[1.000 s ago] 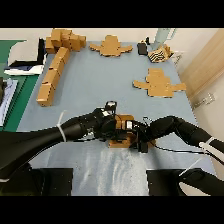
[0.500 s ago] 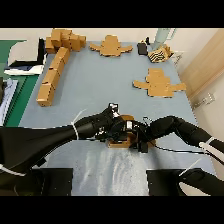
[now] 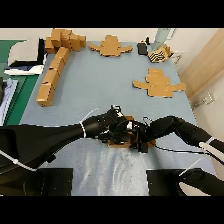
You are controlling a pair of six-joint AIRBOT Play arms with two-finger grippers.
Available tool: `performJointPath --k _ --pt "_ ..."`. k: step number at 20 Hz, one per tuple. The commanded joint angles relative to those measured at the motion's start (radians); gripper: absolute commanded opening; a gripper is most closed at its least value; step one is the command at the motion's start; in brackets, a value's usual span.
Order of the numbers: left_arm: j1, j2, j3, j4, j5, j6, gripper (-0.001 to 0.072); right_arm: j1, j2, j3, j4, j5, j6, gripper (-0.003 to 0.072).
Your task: Fold the box.
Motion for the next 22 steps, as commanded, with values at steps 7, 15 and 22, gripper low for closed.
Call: performJointPath --k 7,15,22 --pt "0.001 -0.012 0.024 0.02 -0.016 0.011 0.0264 0.0 0.0 0.001 0.001 0.0 0.001 0.0426" --pt "0.001 -0.012 0.023 0.036 -0.024 0.011 0.0015 0.0 0.0 0.001 0.001 0.0 0.001 0.0427" --pt "0.001 -0.012 0.024 0.039 -0.064 0.018 0.0076 0.0 0.0 0.001 0.001 0.0 0.001 0.0427"
